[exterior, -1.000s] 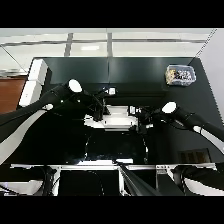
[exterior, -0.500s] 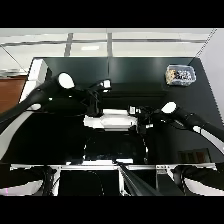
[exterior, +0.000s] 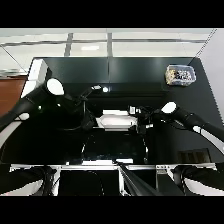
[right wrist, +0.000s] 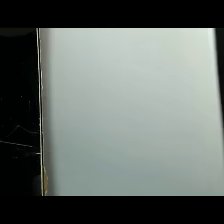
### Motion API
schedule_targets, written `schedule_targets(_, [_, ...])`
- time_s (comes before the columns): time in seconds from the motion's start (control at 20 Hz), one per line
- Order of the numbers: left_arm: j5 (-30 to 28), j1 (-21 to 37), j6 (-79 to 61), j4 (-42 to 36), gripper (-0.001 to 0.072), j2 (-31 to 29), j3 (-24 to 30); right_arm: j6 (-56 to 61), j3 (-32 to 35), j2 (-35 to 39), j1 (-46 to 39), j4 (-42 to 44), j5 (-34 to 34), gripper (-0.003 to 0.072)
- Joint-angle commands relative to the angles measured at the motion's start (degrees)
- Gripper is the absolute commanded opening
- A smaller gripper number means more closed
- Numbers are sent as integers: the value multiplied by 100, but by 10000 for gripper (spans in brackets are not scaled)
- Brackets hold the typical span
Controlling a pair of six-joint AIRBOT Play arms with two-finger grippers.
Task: Fold the box and place the chain.
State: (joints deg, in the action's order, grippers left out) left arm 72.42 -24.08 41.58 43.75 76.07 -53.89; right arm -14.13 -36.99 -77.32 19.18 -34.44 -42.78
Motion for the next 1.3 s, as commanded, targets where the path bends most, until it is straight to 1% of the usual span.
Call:
schedule_targets(0.0, [-1694,-223,-796,-1635,27,-26,455,22,2,-2,-2,31,-11,405])
schedule_targets(0.1, [-2944,-221,-957,-1698,27,-24,358,22,2,-2,-4,28,-11,405])
schedule_targets(0.15, [-3414,-221,-1021,-1681,27,-9,306,20,2,-2,-2,28,-2,405])
schedule_targets(0.2, [-3689,-221,-1016,-1486,27,63,221,20,2,-2,-2,28,-4,406])
schedule_targets(0.25, [-3724,-210,-986,-1172,27,197,125,20,2,-2,-4,28,-4,405])
schedule_targets(0.3, [-3624,-210,-964,-935,27,365,39,20,2,-2,-2,28,-4,406])
schedule_targets(0.4, [-3368,-210,-968,-754,27,664,-39,20,2,-2,-2,28,-4,405])
schedule_targets(0.5, [-3136,-199,-962,-763,27,892,-39,20,2,-2,-2,28,-4,405])
schedule_targets(0.65, [-2592,-203,-962,-785,27,1191,-39,17,2,-2,-2,28,-4,406])
schedule_targets(0.75, [-2535,-197,-964,-800,26,1270,-39,20,2,-2,-2,28,-4,405])
schedule_targets(0.85, [-2500,-125,-918,-782,26,1220,-175,20,2,-2,-2,28,-4,406])
schedule_targets(0.95, [-2358,33,-605,-492,25,938,-435,20,2,-2,-2,28,-4,406])
schedule_targets(1.1, [-2306,323,-262,103,25,-46,-474,20,2,-2,-2,28,-4,406])
schedule_targets(1.15, [-2280,413,-219,170,25,-391,-367,20,2,-2,-2,28,-4,406])
schedule_targets(1.25, [-2382,553,-446,273,26,-986,199,20,2,-2,-2,28,-4,406])
